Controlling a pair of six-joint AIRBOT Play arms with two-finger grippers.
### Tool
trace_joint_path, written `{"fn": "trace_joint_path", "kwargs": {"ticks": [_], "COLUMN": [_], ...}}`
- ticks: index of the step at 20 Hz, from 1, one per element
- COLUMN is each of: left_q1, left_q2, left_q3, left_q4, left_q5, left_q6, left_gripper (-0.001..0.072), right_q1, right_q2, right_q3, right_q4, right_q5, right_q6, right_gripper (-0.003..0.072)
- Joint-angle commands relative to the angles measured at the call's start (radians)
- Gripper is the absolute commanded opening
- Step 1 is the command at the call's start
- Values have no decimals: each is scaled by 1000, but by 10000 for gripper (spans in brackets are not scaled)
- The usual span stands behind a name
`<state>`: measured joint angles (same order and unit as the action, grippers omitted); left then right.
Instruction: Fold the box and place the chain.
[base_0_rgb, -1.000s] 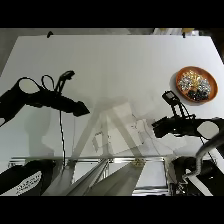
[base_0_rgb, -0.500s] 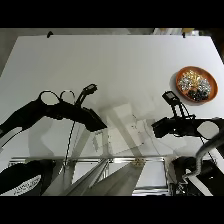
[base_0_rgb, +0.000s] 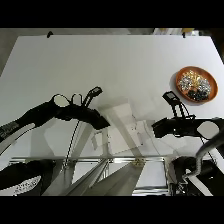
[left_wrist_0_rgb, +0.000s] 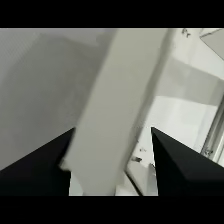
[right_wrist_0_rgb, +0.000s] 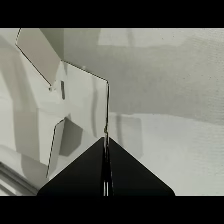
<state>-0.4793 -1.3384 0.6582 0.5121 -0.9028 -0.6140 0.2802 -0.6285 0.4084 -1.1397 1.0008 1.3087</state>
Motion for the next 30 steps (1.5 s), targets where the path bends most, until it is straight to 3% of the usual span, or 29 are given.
{"fn": "trace_joint_path", "kwargs": {"ticks": [1, 3, 8, 11, 13, 15, 16, 19, 21, 25, 30], "left_q1": [-2, -2, -3, -3, -3, -3, -3, -7, -15, -60, -73], "left_q2": [-8, -12, -14, -14, -14, -13, -11, -10, -11, -11, -60], "left_q3": [0, 0, 0, 0, 0, 0, 1, 29, 84, 207, 219], "left_q4": [-16, -14, -30, -32, -33, -41, -56, -76, -33, 187, 263], "left_q5": [23, 21, -10, -10, -10, -16, -17, -14, -15, -13, 27], "left_q6": [43, 46, 109, 182, 244, 317, 367, 465, 480, 480, 525], "left_gripper": [486, 369, 293, 143, 2, 6, 6, 2, 2, 1, 2], "right_q1": [1, 1, 1, 1, 1, 1, 1, 1, 1, 1, 1], "right_q2": [1, 0, 1, 0, 1, 1, 1, 1, 1, 1, 1], "right_q3": [0, 0, 0, 0, 0, 0, 1, 34, 90, 202, 216], "right_q4": [0, 0, -3, -3, -3, 1, 5, 4, -12, -119, -151], "right_q5": [-3, -3, -3, -3, -3, -2, -6, -30, -28, -26, -21], "right_q6": [0, 0, 0, 0, 0, 0, 0, -1, -9, -8, -8], "right_gripper": [21, 21, 21, 21, 22, 25, 75, 332, 346, 346, 344]}}
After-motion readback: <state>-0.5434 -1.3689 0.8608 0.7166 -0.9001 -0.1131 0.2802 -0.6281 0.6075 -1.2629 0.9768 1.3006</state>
